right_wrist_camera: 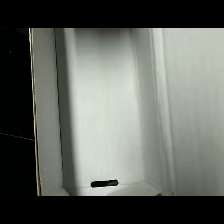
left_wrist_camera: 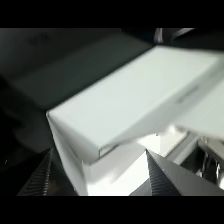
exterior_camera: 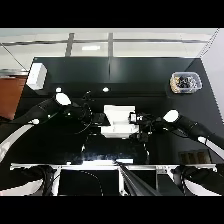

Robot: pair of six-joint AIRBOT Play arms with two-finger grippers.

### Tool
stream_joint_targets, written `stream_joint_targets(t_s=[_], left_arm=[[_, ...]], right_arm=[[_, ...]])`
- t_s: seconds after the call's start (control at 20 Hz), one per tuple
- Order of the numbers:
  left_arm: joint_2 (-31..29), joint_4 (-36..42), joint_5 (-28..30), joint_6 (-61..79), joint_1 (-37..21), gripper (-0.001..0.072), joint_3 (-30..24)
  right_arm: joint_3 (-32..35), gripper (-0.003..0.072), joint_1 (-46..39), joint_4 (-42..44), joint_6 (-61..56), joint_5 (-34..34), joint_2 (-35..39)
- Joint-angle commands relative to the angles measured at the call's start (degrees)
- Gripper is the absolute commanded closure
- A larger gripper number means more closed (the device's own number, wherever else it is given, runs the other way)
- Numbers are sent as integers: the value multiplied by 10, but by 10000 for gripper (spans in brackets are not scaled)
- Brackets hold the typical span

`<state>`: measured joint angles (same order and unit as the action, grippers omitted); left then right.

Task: Fold the box and place the chain.

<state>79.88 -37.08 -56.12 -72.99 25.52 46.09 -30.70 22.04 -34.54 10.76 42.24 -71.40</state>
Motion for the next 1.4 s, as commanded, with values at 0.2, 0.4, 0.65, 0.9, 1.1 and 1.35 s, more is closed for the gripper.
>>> stream_joint_targets(t_s=[0.2, 0.4, 0.65, 0.9, 1.1, 1.35], left_arm=[[0, -144, 45, -158, 68, 82, 41], [0, -223, 42, -213, 106, 86, 87], [0, -240, 0, -252, 118, 86, 100], [0, -240, -15, -265, 123, 97, 100], [0, -244, -15, -282, 123, 97, 100], [0, -247, -6, -289, 124, 269, 100]], right_arm=[[0, 211, 0, 0, 0, -3, 0], [0, 211, 0, 0, 0, -3, 0], [0, 211, 0, 0, 0, -4, 0], [0, 211, 0, 0, 0, -14, 0], [0, 211, 0, 0, 0, -15, 0], [0, 211, 0, 0, 0, -15, 0]])
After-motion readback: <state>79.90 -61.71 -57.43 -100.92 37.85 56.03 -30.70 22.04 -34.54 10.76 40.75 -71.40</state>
